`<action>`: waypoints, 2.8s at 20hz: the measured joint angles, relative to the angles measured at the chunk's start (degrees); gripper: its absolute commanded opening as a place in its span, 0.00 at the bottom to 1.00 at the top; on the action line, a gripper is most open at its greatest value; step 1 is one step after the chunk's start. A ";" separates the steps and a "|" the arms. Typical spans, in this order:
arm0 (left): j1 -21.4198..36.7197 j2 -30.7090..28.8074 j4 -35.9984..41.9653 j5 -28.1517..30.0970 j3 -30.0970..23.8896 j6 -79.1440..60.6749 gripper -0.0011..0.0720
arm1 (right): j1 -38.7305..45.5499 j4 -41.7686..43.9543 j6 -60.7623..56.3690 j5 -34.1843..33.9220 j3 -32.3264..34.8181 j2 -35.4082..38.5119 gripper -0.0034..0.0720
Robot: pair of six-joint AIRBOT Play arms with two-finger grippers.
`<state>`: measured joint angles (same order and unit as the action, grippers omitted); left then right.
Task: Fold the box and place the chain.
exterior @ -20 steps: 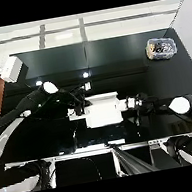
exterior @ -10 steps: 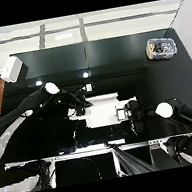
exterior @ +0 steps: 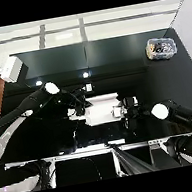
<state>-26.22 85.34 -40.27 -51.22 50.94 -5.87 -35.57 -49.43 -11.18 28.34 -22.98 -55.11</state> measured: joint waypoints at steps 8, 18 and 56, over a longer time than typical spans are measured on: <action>0.00 0.00 0.04 -0.20 0.00 0.15 0.05 | 2.91 -4.15 -0.57 0.85 -5.29 0.09 1.00; 0.00 0.02 0.00 -0.26 -0.02 0.04 0.05 | 10.32 10.12 14.62 6.49 -7.48 -5.05 1.00; 1.42 -3.50 -3.63 -2.80 0.70 10.40 0.83 | 12.81 17.81 27.41 10.47 -7.72 -16.90 0.69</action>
<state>-24.80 81.84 -43.90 -54.02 51.64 4.54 -22.76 -31.62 16.23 38.81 -30.70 -72.01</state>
